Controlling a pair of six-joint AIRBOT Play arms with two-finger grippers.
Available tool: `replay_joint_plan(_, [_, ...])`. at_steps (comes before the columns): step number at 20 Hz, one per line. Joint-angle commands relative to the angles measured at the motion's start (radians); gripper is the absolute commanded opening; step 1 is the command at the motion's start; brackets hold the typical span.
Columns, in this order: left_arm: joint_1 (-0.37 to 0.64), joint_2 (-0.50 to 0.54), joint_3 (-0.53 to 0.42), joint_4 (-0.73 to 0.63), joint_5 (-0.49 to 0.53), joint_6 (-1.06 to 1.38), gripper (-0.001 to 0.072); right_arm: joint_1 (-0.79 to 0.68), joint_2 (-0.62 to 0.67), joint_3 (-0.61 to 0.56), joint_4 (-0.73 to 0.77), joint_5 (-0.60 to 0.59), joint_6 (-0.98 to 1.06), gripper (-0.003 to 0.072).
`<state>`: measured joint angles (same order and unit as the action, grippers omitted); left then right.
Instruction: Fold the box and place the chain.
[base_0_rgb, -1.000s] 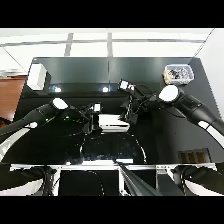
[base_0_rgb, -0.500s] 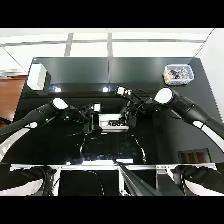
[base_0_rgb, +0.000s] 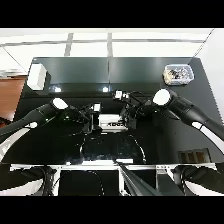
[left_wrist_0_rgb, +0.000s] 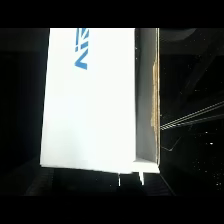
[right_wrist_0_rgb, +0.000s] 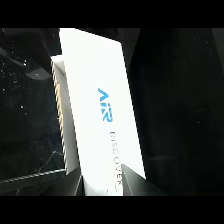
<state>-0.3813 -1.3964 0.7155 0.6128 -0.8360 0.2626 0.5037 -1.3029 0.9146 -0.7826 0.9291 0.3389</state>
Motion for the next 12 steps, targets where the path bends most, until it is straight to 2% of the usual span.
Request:
replay_joint_plan(1, [-0.001, -0.001, 0.0, 0.0, 0.001, -0.001, 0.0461, 0.003, -0.001, -0.001, -0.008, 0.01, 0.001, 0.0337])
replay_joint_plan(12, [-0.001, -0.001, 0.0, 0.0, 0.001, -0.001, 0.0461, 0.003, -0.008, -0.011, -0.038, 0.032, 0.002, 0.0339])
